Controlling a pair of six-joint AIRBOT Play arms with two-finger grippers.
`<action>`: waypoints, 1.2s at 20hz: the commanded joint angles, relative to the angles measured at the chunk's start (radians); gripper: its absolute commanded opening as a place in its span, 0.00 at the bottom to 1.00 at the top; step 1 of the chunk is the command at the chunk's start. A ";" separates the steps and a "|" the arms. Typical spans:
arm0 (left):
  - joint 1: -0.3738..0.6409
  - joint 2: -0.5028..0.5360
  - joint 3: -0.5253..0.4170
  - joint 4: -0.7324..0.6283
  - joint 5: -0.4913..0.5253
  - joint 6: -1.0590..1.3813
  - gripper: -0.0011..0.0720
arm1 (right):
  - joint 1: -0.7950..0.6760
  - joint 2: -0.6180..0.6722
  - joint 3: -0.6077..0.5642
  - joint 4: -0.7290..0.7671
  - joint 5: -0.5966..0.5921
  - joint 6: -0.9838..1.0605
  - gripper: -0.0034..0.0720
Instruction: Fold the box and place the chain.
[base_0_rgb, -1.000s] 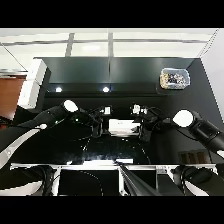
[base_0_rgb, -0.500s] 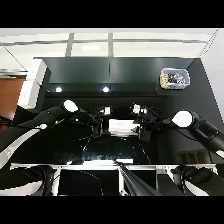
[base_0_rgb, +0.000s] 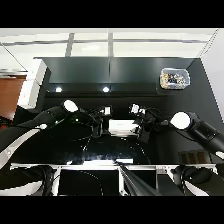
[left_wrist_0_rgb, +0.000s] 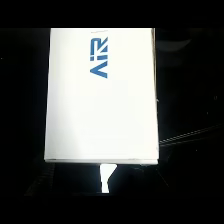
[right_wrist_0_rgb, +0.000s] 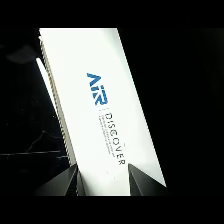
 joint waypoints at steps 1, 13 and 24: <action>0.000 0.000 0.000 0.000 0.000 0.001 0.47 | 0.002 0.010 0.017 -0.005 -0.013 0.048 0.55; 0.000 0.000 0.000 0.000 0.000 0.001 0.47 | -0.244 0.102 0.004 0.023 0.146 0.588 0.06; 0.000 0.000 0.000 0.000 0.001 0.001 0.47 | -0.265 -0.124 -0.076 0.581 0.239 0.565 0.05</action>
